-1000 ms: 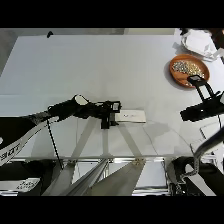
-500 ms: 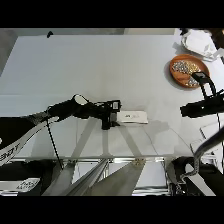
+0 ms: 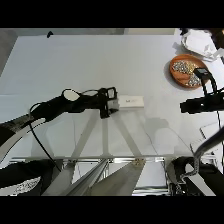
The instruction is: Fold the box and place the chain.
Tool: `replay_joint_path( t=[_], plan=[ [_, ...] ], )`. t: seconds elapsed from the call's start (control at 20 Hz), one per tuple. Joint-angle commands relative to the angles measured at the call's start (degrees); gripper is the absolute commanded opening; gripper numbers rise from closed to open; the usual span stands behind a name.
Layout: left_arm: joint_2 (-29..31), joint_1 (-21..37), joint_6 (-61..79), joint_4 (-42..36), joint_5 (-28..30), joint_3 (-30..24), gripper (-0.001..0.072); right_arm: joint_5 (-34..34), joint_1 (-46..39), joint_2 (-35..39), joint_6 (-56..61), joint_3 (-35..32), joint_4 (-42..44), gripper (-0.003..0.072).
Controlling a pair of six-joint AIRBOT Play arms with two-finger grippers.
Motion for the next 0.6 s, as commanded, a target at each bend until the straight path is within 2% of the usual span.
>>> replay_joint_path(
  t=[0.0, 0.35, 0.55],
  plan=[
    [2.56, 4.33, -9.05, 0.11, 10.56, 0.07, 0.0005, -0.83, -0.02, -0.02, -0.33, 0.04, 0.02, 0.0009],
    [2.78, 18.38, -26.01, 1.62, 15.82, 0.02, 0.0003, -2.08, -0.02, -0.02, -1.62, 0.04, 0.02, 0.0009],
    [3.80, 27.85, -39.71, 9.60, 17.40, -0.55, 0.0003, -2.08, -0.02, -0.02, -1.62, 0.04, 0.04, 0.0009]
  ],
)
